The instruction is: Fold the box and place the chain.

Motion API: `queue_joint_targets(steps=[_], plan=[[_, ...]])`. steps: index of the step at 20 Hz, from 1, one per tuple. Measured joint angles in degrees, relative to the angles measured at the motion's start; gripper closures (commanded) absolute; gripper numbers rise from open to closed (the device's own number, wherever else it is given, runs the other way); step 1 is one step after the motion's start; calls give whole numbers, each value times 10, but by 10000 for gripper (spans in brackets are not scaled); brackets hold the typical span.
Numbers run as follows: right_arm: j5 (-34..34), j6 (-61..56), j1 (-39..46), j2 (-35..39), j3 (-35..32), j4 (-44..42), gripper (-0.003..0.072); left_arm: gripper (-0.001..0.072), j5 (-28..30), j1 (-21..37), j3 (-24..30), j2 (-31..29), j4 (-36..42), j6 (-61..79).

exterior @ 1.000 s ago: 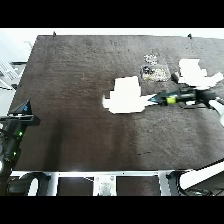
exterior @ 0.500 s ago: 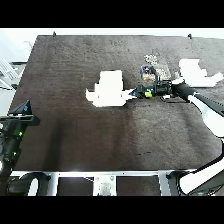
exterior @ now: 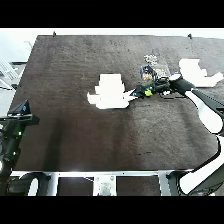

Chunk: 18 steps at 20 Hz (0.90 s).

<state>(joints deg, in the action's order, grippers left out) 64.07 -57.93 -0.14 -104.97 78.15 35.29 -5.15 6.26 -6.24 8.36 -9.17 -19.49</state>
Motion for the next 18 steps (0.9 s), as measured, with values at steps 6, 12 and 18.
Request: queue_joint_targets(steps=[6, 12, 18], plan=[[-20, -14, -6, -1, 5, -1, 679, 238, -22, 0, -4, 2, -3, 3], [-30, -20, -20, -1, 5, -6, 678, 238, -56, 0, -58, 110, -5, 3], [-35, -21, -21, -1, 5, -7, 678, 239, -177, 0, -247, 403, -15, 3]])
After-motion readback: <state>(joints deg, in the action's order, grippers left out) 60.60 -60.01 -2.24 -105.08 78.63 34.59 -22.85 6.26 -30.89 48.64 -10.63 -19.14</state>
